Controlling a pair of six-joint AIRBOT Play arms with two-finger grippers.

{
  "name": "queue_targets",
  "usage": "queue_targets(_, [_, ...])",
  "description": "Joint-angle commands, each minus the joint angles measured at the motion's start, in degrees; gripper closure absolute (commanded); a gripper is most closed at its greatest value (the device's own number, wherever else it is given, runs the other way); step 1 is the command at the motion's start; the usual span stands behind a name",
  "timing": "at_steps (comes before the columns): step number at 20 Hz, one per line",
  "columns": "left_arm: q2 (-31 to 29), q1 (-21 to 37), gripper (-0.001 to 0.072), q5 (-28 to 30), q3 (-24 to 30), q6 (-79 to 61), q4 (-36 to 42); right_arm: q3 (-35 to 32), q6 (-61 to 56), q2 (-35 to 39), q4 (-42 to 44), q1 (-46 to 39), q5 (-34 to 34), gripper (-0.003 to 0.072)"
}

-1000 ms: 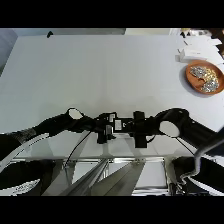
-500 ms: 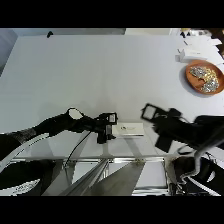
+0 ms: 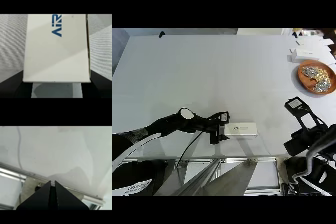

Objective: Fold the box and place the chain.

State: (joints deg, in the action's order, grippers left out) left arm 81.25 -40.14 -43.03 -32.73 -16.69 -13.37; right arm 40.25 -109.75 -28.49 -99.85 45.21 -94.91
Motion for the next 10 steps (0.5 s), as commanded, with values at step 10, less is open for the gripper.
queue_targets(10, [-25.0, 26.0, 0.0706, 7.9, 0.0, 61.2, -46.2, 0.0, -3.4, 0.2, 4.3, 0.0, -1.7, 0.0627])
